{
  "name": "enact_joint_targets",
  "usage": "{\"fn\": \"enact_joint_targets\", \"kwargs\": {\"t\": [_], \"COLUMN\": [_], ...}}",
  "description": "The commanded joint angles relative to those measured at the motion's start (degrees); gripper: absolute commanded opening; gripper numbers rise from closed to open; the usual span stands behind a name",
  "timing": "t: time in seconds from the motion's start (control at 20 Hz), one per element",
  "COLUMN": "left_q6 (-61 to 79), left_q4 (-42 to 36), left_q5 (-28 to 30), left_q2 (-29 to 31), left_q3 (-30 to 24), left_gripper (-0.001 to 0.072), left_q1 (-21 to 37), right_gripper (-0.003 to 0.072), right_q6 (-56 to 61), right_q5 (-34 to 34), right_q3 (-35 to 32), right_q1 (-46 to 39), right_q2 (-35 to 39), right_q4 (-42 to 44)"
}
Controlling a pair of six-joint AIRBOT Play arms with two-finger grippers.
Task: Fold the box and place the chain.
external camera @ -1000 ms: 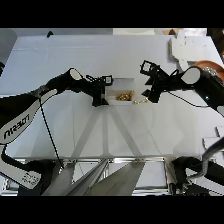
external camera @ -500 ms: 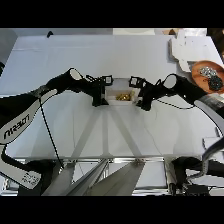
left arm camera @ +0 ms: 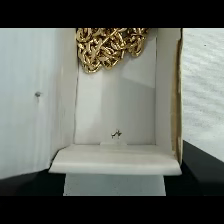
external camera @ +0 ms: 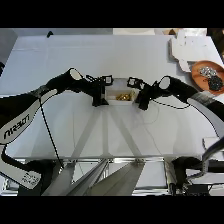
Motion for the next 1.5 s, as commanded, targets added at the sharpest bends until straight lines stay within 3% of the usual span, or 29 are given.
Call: {"fn": "enact_joint_targets", "kwargs": {"t": [0.0, 0.6, 0.8, 1.0, 1.25, 1.45], "left_q6": [0.0, 0.0, 0.0, 0.0, 0.0, 0.0], "left_q4": [0.0, 0.0, 0.0, 0.0, 0.0, 0.0], "left_q5": [0.0, 0.0, 0.0, 0.0, 0.0, 0.0], "left_q2": [0.0, 0.0, 0.0, 0.0, 0.0, 0.0], "left_q3": [0.0, 0.0, 0.0, 0.0, 0.0, 0.0], "left_gripper": [0.0213, 0.0213, 0.0213, 0.0213, 0.0213, 0.0213], "left_q1": [0.0, 0.0, 0.0, 0.0, 0.0, 0.0], "right_gripper": [0.0018, 0.0017, 0.0017, 0.0017, 0.0017, 0.0018], "right_q6": [1.1, 8.0, 13.2, 13.2, 13.1, 13.2], "right_q5": [1.1, -2.3, -10.0, -16.6, -19.6, -19.9], "right_q3": [-0.1, -0.1, 0.0, 0.0, 0.0, -0.1], "right_q1": [0.1, 0.0, 1.1, 6.0, 12.3, 12.7], "right_q2": [-0.4, 16.2, 21.5, 22.3, 22.3, 21.3], "right_q4": [-0.3, -0.3, 0.9, 3.0, 2.9, 2.7]}}
